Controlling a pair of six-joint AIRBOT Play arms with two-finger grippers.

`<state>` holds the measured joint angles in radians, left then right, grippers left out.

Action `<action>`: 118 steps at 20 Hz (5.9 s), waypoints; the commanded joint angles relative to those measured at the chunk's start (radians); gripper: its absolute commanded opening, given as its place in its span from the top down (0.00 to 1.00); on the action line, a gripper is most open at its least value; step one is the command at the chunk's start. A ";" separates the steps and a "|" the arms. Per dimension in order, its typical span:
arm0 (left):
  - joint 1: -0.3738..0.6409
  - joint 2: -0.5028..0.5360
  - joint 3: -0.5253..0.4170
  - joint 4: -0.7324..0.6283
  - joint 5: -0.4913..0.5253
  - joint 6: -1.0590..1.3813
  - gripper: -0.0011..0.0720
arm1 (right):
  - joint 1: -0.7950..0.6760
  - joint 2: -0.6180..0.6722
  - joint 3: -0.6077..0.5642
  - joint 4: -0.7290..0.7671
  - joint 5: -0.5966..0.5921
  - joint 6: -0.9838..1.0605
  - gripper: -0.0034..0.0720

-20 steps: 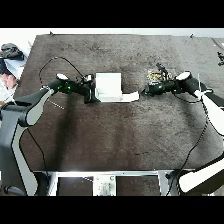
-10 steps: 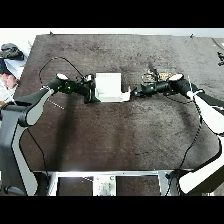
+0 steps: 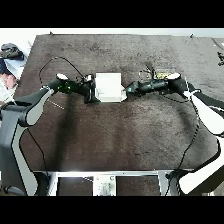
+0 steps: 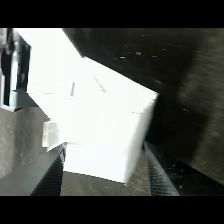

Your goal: Fold the box and place the chain.

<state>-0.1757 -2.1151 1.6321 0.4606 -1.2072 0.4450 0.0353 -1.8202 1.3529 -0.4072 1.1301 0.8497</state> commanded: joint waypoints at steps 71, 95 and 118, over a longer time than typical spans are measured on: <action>0.001 0.000 0.000 -0.005 -0.005 0.000 0.51 | 0.417 -0.198 0.550 -1.115 0.147 0.988 0.50; 0.001 0.000 0.000 -0.005 -0.005 0.000 0.51 | 0.448 -0.218 0.551 -1.180 0.118 1.092 0.48; 0.001 0.000 0.000 -0.005 -0.005 0.000 0.51 | 0.014 0.051 0.549 -1.165 0.000 0.713 0.59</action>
<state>-0.1745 -2.1155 1.6318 0.4561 -1.2125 0.4450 0.1459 -1.7546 1.9026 -1.5963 1.1545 1.5795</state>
